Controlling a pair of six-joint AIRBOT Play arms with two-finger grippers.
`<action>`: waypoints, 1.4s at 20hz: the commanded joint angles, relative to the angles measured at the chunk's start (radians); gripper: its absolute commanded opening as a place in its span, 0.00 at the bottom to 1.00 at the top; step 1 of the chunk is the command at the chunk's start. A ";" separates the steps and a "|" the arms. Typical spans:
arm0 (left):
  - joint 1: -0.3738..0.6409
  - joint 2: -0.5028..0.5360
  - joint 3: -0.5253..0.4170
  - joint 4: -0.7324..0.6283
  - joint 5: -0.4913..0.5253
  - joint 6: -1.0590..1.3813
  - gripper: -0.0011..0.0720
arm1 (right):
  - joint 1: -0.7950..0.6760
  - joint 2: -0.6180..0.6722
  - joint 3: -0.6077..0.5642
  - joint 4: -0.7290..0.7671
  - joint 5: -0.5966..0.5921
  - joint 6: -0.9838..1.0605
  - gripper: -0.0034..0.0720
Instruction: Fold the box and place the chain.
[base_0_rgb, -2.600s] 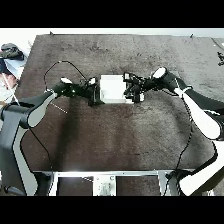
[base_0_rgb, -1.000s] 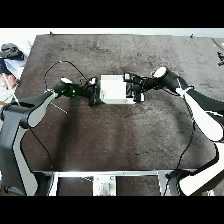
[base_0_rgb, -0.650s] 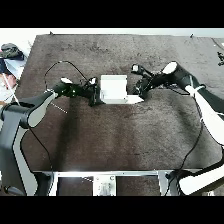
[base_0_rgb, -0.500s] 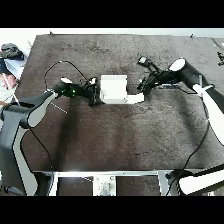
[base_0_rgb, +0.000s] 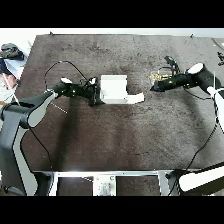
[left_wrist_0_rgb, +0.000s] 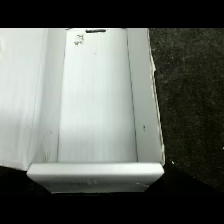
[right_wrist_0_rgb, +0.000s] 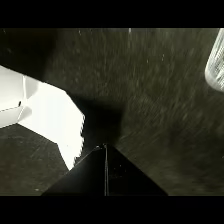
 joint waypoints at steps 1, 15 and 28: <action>0.000 0.000 0.000 0.000 0.001 0.000 0.30 | -0.008 -0.061 -0.038 0.103 0.037 0.033 0.06; 0.000 0.000 0.000 0.000 0.001 0.000 0.30 | 0.079 -0.141 -0.012 0.364 0.119 -0.018 0.65; 0.000 0.000 0.000 0.000 0.001 0.000 0.30 | 0.236 -0.141 0.178 0.134 0.138 0.145 0.65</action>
